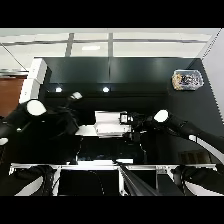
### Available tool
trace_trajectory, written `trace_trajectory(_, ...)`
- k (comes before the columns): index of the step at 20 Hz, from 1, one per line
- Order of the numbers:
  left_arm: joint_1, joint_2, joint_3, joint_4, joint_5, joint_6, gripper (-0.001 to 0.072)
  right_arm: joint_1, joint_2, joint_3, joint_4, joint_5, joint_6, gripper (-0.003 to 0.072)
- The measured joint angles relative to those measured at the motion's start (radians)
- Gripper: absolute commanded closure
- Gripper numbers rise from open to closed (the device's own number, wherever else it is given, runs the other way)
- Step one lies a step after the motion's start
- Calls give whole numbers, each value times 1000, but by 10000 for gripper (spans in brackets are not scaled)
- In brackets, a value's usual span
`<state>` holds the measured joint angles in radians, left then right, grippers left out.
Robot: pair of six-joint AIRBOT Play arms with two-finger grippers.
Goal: Fold the box and place the chain.
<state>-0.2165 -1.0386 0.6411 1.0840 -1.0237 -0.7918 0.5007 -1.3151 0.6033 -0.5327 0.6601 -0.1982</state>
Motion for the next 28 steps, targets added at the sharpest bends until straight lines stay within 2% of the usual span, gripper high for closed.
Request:
trace_trajectory(2, 109, 24, -18, 69, -21, -229, 675, 0, 0, 0, 0, 0, 0, 589)
trace_trajectory(4, 206, 34, -56, 63, -40, -389, 675, 0, 0, 0, 0, 0, 0, 589)
trace_trajectory(8, 316, 0, -161, -102, -61, -513, 676, 0, 0, 0, 0, 0, 0, 589)
trace_trajectory(11, 310, -84, -201, -236, -53, -471, 675, 0, 0, 0, 0, 0, -1, 589)
trace_trajectory(14, 257, -178, -206, -382, -49, -348, 670, 0, 0, 0, 0, 0, -1, 589)
trace_trajectory(17, 206, -224, -184, -470, -43, -238, 607, 0, 0, 0, 0, 0, -1, 589)
trace_trajectory(19, 189, -238, -160, -499, -54, -196, 431, 0, 0, 0, 0, 0, -1, 589)
trace_trajectory(20, 184, -243, -148, -505, -59, -179, 286, 0, 0, 0, 0, 0, -1, 589)
trace_trajectory(21, 180, -245, -135, -511, -67, -164, 109, 0, 0, 0, 0, 0, -1, 589)
trace_trajectory(22, 178, -248, -120, -517, -78, -154, 66, 0, 0, 0, 0, 0, 0, 589)
trace_trajectory(28, 140, -253, -28, -533, -161, -131, 76, 0, 0, 0, 0, 0, -1, 589)
